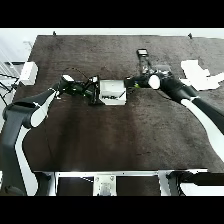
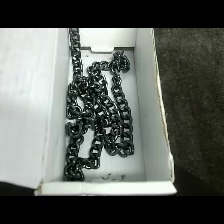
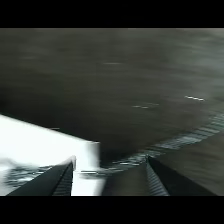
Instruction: Fold the box and place the chain.
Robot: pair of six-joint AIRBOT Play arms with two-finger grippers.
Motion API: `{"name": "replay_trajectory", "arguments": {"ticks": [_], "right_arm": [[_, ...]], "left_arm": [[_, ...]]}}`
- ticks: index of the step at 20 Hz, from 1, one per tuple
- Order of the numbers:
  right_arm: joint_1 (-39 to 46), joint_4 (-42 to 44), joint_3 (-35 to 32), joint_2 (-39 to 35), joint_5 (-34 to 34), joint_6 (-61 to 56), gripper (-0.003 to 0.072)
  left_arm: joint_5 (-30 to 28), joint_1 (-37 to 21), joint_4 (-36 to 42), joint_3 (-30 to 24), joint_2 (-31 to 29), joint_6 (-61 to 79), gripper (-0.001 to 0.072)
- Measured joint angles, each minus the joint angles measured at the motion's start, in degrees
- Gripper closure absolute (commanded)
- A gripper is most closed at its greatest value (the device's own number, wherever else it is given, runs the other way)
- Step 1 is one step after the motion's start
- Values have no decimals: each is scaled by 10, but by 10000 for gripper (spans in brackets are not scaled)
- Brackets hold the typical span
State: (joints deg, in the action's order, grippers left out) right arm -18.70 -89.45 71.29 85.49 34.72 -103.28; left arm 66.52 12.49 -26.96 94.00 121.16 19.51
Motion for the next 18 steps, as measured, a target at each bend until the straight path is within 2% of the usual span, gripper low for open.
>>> {"name": "replay_trajectory", "arguments": {"ticks": [4,6,9,13,14,16,17,18], "right_arm": [[83,-6,-21,26,-28,-27,161],[108,5,-22,54,-67,-33,161],[124,26,1,104,-112,-38,162],[130,65,53,160,-136,-24,180],[129,81,63,171,-137,-14,253],[129,109,79,191,-139,1,299],[129,120,85,200,-143,7,441],[128,128,88,206,-144,11,661]], "left_arm": [[0,0,0,0,0,0,236],[0,0,0,0,0,0,236],[0,0,0,0,0,0,235],[0,0,0,0,0,0,235],[0,0,0,0,0,0,236],[0,0,0,0,0,0,236],[0,0,0,0,0,0,235],[0,0,0,0,0,0,235]]}}
